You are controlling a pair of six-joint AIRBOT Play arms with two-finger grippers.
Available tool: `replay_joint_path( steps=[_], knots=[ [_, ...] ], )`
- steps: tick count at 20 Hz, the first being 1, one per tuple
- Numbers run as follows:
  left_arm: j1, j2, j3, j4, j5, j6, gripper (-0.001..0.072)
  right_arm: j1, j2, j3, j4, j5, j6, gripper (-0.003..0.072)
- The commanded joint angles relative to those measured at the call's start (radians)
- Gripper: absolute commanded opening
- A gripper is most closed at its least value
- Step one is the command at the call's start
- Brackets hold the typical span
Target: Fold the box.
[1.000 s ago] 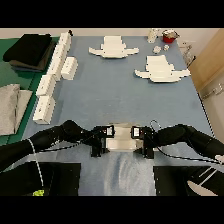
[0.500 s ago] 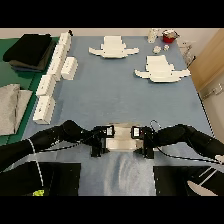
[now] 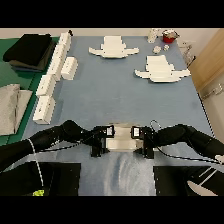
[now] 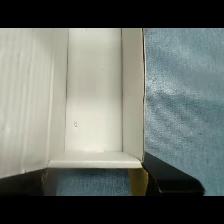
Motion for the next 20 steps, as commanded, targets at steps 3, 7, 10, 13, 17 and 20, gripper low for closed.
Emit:
replay_joint_path(
  steps=[3, 7, 10, 13, 17, 20],
  knots=[
    [0.0, 0.001, 0.0, 0.0, 0.0, 0.0, 0.0458, 0.0, 0.0, 0.0, 0.003, 0.002, 0.0, 0.0513],
    [0.0, 0.001, 0.0, 0.0, 0.0, 0.0, 0.0458, 0.0, 0.0, 0.001, 0.003, 0.003, 0.0, 0.051],
    [0.0, 0.001, 0.0, 0.0, 0.0, 0.0, 0.0458, 0.0, 0.0, 0.001, 0.003, 0.002, 0.001, 0.0372],
    [0.0, 0.001, 0.0, 0.0, 0.0, 0.0, 0.0458, 0.0, 0.0, 0.002, 0.003, 0.0, 0.001, 0.0372],
    [0.0, 0.001, 0.0, 0.0, 0.0, 0.0, 0.0458, 0.0, 0.014, 0.003, -0.001, -0.003, 0.074, 0.0615],
    [0.0, 0.001, 0.0, 0.0, 0.0, 0.0, 0.0458, 0.0, 0.08, 0.005, -0.028, -0.029, 0.114, 0.0615]
  ],
)
